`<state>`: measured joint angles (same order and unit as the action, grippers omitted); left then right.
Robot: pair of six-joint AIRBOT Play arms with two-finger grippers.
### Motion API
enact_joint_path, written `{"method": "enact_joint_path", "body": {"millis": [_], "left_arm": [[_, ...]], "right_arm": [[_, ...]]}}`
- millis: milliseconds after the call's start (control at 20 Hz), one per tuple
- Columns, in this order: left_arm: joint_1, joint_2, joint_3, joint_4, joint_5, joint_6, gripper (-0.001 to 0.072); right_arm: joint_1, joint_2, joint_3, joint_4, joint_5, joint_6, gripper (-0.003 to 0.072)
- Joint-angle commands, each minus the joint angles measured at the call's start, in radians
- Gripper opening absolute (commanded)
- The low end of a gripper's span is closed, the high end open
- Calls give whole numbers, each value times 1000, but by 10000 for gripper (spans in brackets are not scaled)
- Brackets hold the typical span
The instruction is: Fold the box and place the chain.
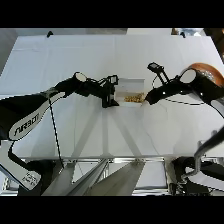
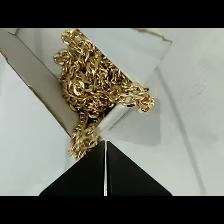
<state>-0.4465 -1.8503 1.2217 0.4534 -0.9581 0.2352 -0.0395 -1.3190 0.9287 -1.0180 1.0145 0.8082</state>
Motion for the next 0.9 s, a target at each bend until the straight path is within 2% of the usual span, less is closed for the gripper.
{"method": "enact_joint_path", "body": {"millis": [0,250,500,650,850], "left_arm": [[0,0,0,0,1,0,157],[0,0,0,0,0,0,157],[0,0,0,0,0,0,157],[0,0,0,0,0,0,157],[0,0,0,0,0,0,157]], "right_arm": [[0,57,0,14,14,-2,6],[0,66,0,7,-38,1,6],[-14,26,0,-71,-190,156,5],[-51,-74,0,-21,-187,198,5],[-62,-183,0,140,-253,144,5]]}}
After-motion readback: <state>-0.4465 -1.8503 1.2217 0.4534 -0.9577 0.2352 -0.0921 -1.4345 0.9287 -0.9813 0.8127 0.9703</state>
